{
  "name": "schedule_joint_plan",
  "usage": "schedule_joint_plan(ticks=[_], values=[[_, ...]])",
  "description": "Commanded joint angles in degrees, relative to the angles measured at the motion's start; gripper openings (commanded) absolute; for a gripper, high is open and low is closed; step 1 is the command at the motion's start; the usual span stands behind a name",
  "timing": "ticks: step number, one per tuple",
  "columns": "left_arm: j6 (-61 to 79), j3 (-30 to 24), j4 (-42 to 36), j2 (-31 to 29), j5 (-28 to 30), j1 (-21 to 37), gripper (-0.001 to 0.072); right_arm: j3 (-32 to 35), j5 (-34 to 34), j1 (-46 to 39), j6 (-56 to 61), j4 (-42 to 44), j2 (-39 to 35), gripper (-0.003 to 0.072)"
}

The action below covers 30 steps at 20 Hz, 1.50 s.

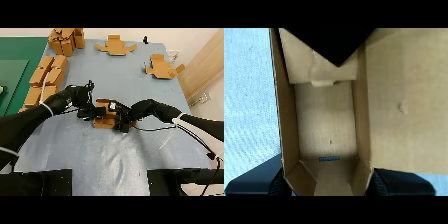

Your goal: Fold the box.

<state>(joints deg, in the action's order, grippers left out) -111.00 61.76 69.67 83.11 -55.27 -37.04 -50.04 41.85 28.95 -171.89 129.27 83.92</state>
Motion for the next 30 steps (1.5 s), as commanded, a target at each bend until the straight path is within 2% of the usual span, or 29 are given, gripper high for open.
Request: schedule_joint_plan(ticks=[1,6,10,11,12,13,20,21,22,23,27,28,29,30], values=[[-1.77,4.87,5.62,5.42,-6.40,-1.73,0.0425,0.00,-0.17,0.04,-0.02,0.02,0.00,0.0344],[-10.64,14.95,22.14,10.08,-14.78,-7.56,0.0425,0.00,-0.15,0.04,-0.02,0.02,0.00,0.0345],[-11.61,15.47,21.88,11.74,-19.74,-8.63,0.0425,0.00,-0.15,0.04,0.00,0.02,0.00,0.0344],[-11.61,15.47,21.84,12.11,-20.17,-8.63,0.0367,0.00,-0.15,0.04,-0.02,0.02,0.00,0.0345],[-11.52,15.47,21.64,12.17,-20.20,-8.63,0.0105,0.00,-0.15,0.04,0.00,0.02,0.00,0.0344],[-11.19,15.50,21.35,12.11,-20.22,-8.66,0.0020,0.00,-0.15,0.04,0.00,0.02,0.00,0.0344],[-10.54,15.50,16.24,12.11,-18.01,-8.68,0.0022,0.00,-0.13,0.04,0.00,0.02,0.00,0.0345],[-10.56,15.50,16.26,12.11,-17.73,-8.68,0.0078,0.00,-0.15,0.04,0.00,0.00,0.00,0.0345],[-10.56,15.50,16.26,12.11,-17.75,-8.68,0.0387,0.00,-0.15,0.04,0.00,0.00,0.00,0.0344],[-10.56,15.50,16.26,12.11,-17.73,-8.68,0.0573,0.00,-0.13,0.04,0.00,0.00,0.00,0.0344],[-10.58,15.50,16.31,12.11,-17.73,-8.66,0.0580,0.00,-0.09,0.04,0.00,0.00,0.00,0.0344],[-10.56,15.50,16.31,12.11,-17.79,-8.66,0.0447,0.00,0.02,0.04,0.00,0.00,0.00,0.0344],[-10.54,15.50,16.28,12.11,-17.75,-8.66,0.0170,0.00,0.13,0.04,0.00,0.00,0.00,0.0344],[-10.29,15.50,16.06,12.11,-17.79,-8.66,0.0020,0.00,0.26,0.04,0.00,0.00,0.00,0.0344]])
